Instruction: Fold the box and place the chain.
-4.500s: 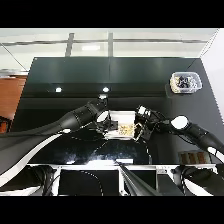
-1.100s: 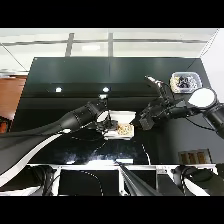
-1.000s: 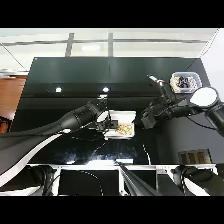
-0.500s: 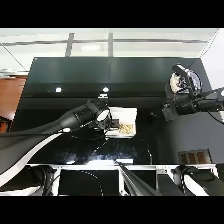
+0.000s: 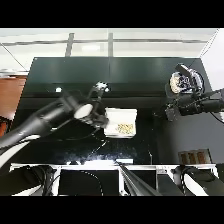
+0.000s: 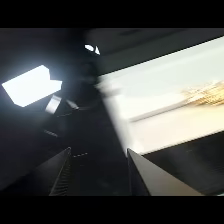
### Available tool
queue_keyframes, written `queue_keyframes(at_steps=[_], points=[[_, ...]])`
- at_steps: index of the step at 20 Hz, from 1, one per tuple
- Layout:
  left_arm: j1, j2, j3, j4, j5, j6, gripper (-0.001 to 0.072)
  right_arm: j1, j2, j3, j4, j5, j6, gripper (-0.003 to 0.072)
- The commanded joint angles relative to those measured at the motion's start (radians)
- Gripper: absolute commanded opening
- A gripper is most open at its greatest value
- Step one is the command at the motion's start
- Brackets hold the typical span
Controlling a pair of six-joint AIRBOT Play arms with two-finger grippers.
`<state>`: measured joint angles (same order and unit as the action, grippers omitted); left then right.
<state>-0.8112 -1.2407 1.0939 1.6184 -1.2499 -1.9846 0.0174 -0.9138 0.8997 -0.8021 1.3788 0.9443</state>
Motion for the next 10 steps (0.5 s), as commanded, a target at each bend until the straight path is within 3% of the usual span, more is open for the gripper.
queue_keyframes(at_steps=[1,3,6,8,9,10], points=[[0.126,0.169,-0.125,0.077,0.024,0.111,0.0426,-0.001,0.001,0.001,0.000,-0.006,0.002,0.0327],[0.258,0.238,-0.241,-0.123,0.152,0.253,0.0427,-0.001,0.001,0.001,0.001,-0.020,0.003,0.0327],[0.443,0.252,-0.428,-0.710,0.339,0.813,0.0427,-0.001,0.001,0.001,0.001,-0.032,0.011,0.0327],[0.526,0.226,-0.526,-1.088,0.312,1.303,0.0427,-0.001,0.001,0.001,0.001,-0.033,0.016,0.0327],[0.535,0.208,-0.552,-1.177,0.277,1.496,0.0430,-0.001,0.001,0.001,0.000,-0.033,0.020,0.0327],[0.526,0.187,-0.562,-1.195,0.248,1.687,0.0490,-0.001,0.001,0.001,0.000,-0.033,0.023,0.0327]])
